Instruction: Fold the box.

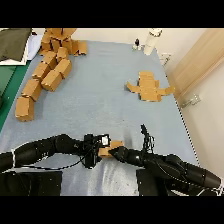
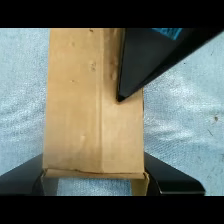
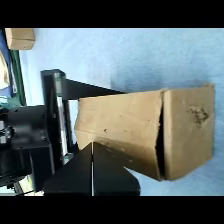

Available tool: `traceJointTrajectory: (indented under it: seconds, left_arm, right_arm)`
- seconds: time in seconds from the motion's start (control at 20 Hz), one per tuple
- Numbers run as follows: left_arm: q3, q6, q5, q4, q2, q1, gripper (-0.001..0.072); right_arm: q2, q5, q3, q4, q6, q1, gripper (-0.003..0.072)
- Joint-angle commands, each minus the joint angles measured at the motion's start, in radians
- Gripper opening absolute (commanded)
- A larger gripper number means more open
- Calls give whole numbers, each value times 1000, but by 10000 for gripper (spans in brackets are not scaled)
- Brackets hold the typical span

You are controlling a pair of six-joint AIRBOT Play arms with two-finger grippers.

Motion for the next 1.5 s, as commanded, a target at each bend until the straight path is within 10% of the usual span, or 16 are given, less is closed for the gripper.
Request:
traceJointTrajectory:
  seconds: [0.0,0.85,1.15,1.45]
  left_arm:
    - [0,0,-1,0,0,0,478]
    - [0,0,0,0,0,0,477]
    - [0,0,0,0,0,0,478]
    - [0,0,0,0,0,0,478]
  right_arm:
    - [-45,2,-2,-16,-1,3,1]
    - [69,-19,15,-149,0,2,1]
    - [310,-327,71,-512,184,-123,1]
    - [310,-954,267,-1169,452,-285,2]
